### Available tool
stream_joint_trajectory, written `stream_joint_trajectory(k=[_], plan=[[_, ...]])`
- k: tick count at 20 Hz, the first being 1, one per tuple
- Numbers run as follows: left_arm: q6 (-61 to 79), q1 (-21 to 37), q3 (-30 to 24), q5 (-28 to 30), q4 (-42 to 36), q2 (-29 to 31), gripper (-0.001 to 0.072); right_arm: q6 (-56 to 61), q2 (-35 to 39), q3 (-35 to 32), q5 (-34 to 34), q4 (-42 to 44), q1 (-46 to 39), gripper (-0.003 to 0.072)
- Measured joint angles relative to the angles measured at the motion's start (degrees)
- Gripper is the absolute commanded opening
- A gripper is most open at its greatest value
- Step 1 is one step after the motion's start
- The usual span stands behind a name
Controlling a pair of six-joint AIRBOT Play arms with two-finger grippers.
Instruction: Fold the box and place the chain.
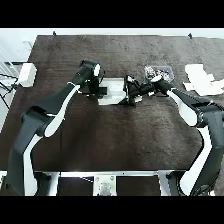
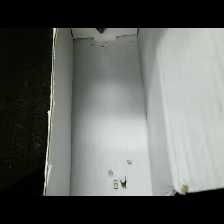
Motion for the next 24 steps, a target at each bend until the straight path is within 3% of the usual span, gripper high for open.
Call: stream_joint_trajectory(k=[1,3,4,6,7,12,20,21,22,23,24], plan=[[-0.2,-0.1,0.0,0.4,0.0,0.0,0.0291,0.0,0.0,0.0,0.0,0.0,0.0,0.0545],[-0.4,-0.2,0.1,1.0,0.1,0.0,0.0258,0.1,0.0,0.0,0.0,0.0,0.0,0.0545],[-0.7,-0.2,0.1,1.3,0.2,0.0,0.0127,0.1,0.0,0.0,0.0,0.1,0.0,0.0545],[-1.0,-0.3,0.1,2.0,0.3,0.0,0.0116,0.1,0.0,0.0,0.0,0.1,0.0,0.0545],[-1.1,-0.3,0.1,2.0,0.4,0.0,0.0065,0.1,0.0,0.0,0.0,0.1,0.0,0.0545],[-1.9,-0.3,0.1,2.2,0.8,0.0,0.0021,0.0,0.0,0.0,0.0,0.1,0.0,0.0545],[-2.1,-0.3,0.1,2.6,0.8,0.0,0.0022,0.0,0.0,0.0,0.0,0.0,0.0,0.0545],[-1.7,-0.3,0.1,2.8,0.5,0.0,0.0067,0.0,0.0,0.0,0.0,0.0,0.0,0.0545],[-1.5,-0.2,0.1,2.9,0.3,0.1,0.0355,0.0,0.0,0.0,0.0,0.0,0.0,0.0545],[-1.3,-0.2,0.2,2.7,0.3,0.3,0.0530,0.0,0.0,0.0,0.0,-0.1,0.0,0.0545],[-0.9,-0.1,0.3,2.8,0.3,0.6,0.0527,-0.1,0.0,0.0,0.1,-0.2,0.0,0.0545]])
